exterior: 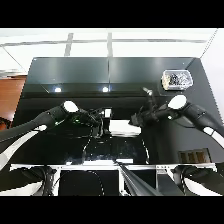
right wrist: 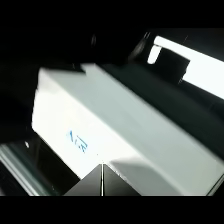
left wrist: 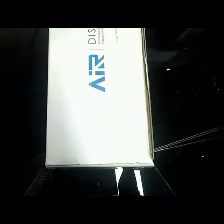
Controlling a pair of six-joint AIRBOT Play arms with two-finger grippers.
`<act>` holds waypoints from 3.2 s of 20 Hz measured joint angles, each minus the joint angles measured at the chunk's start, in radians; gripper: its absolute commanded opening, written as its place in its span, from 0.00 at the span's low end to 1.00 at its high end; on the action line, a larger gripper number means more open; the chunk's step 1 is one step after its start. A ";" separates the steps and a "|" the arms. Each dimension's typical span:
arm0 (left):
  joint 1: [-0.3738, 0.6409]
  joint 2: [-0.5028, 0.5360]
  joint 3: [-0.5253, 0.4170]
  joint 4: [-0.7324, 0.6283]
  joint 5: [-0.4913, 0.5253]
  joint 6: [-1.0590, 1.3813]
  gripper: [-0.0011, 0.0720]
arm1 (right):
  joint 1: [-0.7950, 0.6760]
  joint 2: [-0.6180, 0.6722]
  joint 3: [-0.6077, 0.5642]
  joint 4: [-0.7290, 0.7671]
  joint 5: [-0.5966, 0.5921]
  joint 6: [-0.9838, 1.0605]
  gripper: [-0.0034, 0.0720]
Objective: Fold the box and place the chain.
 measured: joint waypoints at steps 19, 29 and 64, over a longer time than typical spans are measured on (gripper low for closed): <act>-0.059 0.088 0.265 0.167 -0.130 -0.500 0.98 | -0.214 0.372 0.050 -0.966 0.111 0.473 0.06; -0.220 -0.221 0.613 0.451 -0.281 -0.858 0.98 | -0.217 0.373 -0.005 -0.910 0.058 0.487 0.06; -0.335 -0.263 0.660 0.571 -0.328 -0.930 0.99 | -0.217 0.373 -0.007 -0.905 0.026 0.499 0.06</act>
